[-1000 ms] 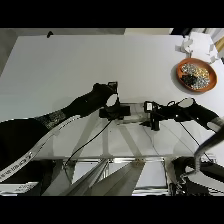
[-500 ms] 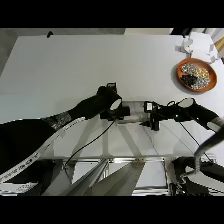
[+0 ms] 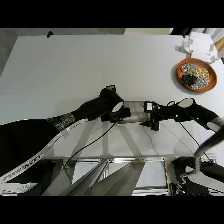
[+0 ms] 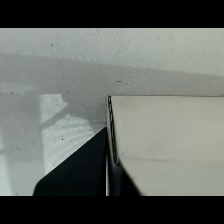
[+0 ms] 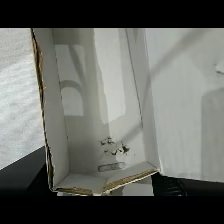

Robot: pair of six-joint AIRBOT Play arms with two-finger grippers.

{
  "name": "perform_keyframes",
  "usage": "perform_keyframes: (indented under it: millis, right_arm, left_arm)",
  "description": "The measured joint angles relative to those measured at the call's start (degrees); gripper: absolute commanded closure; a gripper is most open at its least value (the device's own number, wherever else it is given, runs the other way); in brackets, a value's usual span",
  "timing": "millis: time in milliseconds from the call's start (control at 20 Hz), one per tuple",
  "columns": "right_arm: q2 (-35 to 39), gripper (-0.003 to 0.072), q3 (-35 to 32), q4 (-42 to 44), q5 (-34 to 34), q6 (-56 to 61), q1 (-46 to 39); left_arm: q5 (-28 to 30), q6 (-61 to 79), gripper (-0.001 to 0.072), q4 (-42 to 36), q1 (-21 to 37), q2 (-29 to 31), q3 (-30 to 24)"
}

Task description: Fold the box and place the chain.

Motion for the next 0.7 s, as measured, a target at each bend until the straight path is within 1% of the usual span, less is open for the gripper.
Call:
perform_keyframes:
  millis: [50, 100, 250, 300, 350, 400, 450, 700]
  right_arm:
    - [0.00, 0.0391, 0.00, 0.00, 0.00, -0.02, 0.00]
    - [0.00, 0.0391, 0.00, 0.00, 0.00, -0.04, 0.00]
    - [0.00, 0.0391, 0.02, -0.02, 0.00, -0.20, 0.02]
    - [0.00, 0.0391, 0.02, -0.02, 0.00, -0.17, 0.02]
    - [0.00, 0.0391, 0.02, 0.00, 0.02, -0.09, 0.02]
    - [0.00, 0.0391, 0.00, 0.04, 0.02, 0.17, 0.02]
    - [0.00, 0.0391, 0.00, 0.07, 0.02, 0.26, 0.02]
    - [0.00, 0.0391, 0.00, 0.04, 0.04, 0.11, 0.02]
  left_arm:
    - [-0.02, -0.17, 0.0661, 0.02, 0.00, -0.02, 0.00]
    - [-0.04, -0.26, 0.0688, 0.07, 0.00, -0.04, 0.00]
    - [-0.13, -0.48, 0.0690, 0.24, -0.02, -0.04, 0.00]
    - [-0.17, -0.52, 0.0676, 0.24, -0.02, -0.04, 0.02]
    - [-0.33, -0.55, 0.0544, 0.20, 0.04, -0.07, 0.09]
    - [-0.66, -0.46, 0.0428, 0.15, 0.17, -0.09, 0.22]
    - [-1.66, -0.13, 0.0416, 0.26, 0.31, -0.11, 0.37]
    - [-3.63, 2.10, 0.0423, 0.33, 0.76, -0.17, 2.51]
